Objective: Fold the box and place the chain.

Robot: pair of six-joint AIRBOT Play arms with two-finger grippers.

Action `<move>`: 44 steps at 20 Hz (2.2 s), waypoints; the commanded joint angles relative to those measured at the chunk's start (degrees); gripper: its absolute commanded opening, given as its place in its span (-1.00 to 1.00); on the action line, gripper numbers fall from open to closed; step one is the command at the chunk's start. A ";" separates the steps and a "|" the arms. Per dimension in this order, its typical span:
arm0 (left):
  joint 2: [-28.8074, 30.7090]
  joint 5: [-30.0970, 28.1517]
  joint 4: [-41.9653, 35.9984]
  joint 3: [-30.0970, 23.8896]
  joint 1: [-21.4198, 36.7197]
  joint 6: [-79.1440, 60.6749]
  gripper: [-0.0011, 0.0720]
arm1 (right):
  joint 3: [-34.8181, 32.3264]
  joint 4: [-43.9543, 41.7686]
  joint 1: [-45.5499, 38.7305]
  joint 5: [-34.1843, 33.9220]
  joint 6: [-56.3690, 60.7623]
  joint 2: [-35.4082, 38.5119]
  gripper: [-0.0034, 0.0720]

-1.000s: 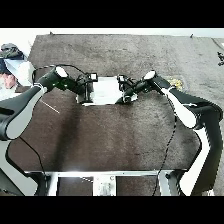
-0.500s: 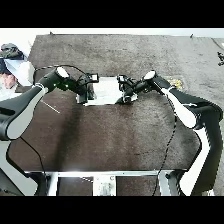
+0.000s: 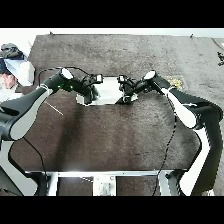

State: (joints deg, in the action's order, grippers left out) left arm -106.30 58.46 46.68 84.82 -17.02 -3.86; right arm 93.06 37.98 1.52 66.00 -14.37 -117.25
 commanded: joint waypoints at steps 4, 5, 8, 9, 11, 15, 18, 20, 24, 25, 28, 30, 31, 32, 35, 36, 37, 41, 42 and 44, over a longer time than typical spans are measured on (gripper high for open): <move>-0.02 0.63 0.44 0.00 -0.02 -0.07 0.38 | 0.02 -0.04 0.07 0.00 0.04 -0.02 0.19; -0.02 0.83 0.90 0.00 -0.02 0.02 0.38 | 0.02 -0.04 0.07 0.02 0.04 -0.02 0.19; -0.02 1.42 1.36 0.00 0.11 0.44 0.39 | 0.02 -0.02 0.07 0.02 0.04 -0.02 0.19; -0.02 1.60 1.33 0.00 0.11 0.46 0.81 | 0.02 -0.04 0.07 0.00 0.07 -0.02 0.19; -0.02 0.85 1.33 0.00 0.11 1.44 0.99 | 0.02 -0.02 0.07 0.00 0.07 -0.02 0.19; -0.02 0.94 1.62 0.00 0.46 1.40 -0.15 | 0.02 -0.04 0.07 0.02 0.04 -0.02 0.19; 0.00 4.22 1.77 0.00 3.98 1.42 -0.86 | 0.02 -0.04 0.07 0.02 0.07 -0.02 0.19; 0.07 8.11 1.73 0.00 6.75 1.46 -0.94 | 0.02 -0.04 0.07 0.02 0.04 -0.02 0.19; 3.06 6.54 0.79 0.07 7.96 5.60 -0.95 | 0.02 -0.02 0.07 0.00 0.04 -0.02 0.19; 5.09 5.16 0.37 0.04 7.96 8.50 -0.95 | 0.02 -0.02 0.07 0.02 0.04 -0.02 0.19; 10.82 2.67 0.33 -0.02 10.21 21.49 -0.95 | 0.02 -0.04 0.07 0.02 0.07 -0.02 0.19; 12.33 3.26 0.09 -0.02 13.81 34.58 -0.95 | 0.02 -0.04 0.07 0.02 0.07 -0.02 0.19; 12.37 4.52 0.07 -0.11 15.56 39.12 -0.95 | 0.02 -0.04 0.07 0.02 0.04 -0.02 0.19; 12.37 5.22 -0.07 -0.81 17.14 43.15 -0.95 | 0.02 -0.02 0.07 0.00 0.07 -0.02 0.19; 12.37 5.64 -0.72 -5.49 20.74 52.17 -0.95 | 0.02 -0.04 0.07 0.02 0.04 -0.02 0.19; 12.35 5.68 -0.74 -7.15 21.42 54.38 -0.95 | 0.02 -0.04 0.07 0.00 0.07 -0.02 0.19; 12.35 5.66 -0.79 -8.52 21.77 57.20 -0.95 | 0.02 -0.02 0.07 0.00 0.04 -0.02 0.19; 11.69 5.25 -0.50 -12.11 21.75 61.59 -0.95 | 0.02 -0.02 0.07 0.02 0.07 -0.02 0.19; 11.10 5.16 -0.50 -12.87 21.75 62.47 -0.95 | 0.02 -0.04 0.07 0.00 0.07 -0.02 0.19; 9.57 4.90 -2.12 -14.29 21.75 62.53 -0.95 | 0.02 -0.04 0.07 0.00 0.07 -0.02 0.19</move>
State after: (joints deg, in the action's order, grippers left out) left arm -95.39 63.48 45.93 72.73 4.49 55.68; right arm 93.06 37.95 1.52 66.00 -14.33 -117.25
